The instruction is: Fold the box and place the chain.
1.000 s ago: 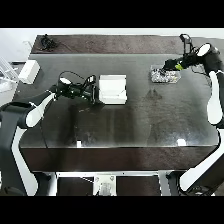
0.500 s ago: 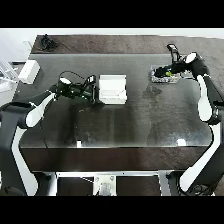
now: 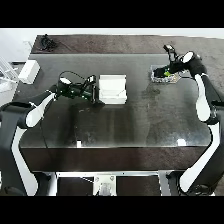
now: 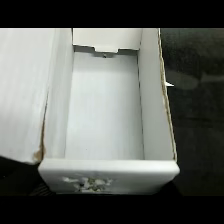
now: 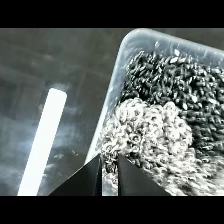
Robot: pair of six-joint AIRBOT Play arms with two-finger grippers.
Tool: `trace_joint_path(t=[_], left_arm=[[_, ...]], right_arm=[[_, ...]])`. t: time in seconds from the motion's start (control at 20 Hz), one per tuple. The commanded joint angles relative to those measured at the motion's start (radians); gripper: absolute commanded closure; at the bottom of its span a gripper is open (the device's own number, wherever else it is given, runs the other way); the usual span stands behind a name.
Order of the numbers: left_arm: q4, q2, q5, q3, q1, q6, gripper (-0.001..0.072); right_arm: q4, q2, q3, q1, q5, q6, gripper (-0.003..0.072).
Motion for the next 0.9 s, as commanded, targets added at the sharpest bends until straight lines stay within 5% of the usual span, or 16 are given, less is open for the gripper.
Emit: trace_joint_path(t=[0.0, 0.5, 0.85], left_arm=[[0.001, -0.001, 0.000, 0.000, 0.001, -0.001, 0.0354], [0.001, -0.001, -0.002, 0.000, 0.001, -0.001, 0.0354], [0.000, -0.001, -0.006, 0.000, 0.001, -0.001, 0.0354]], right_arm=[[-0.065, 0.124, 0.014, 0.003, 0.003, 0.062, 0.0686], [-0.079, 0.673, 0.014, 0.158, 0.055, 0.082, 0.0686], [-0.080, 0.785, 0.007, 0.450, 0.060, 0.087, 0.0686]])
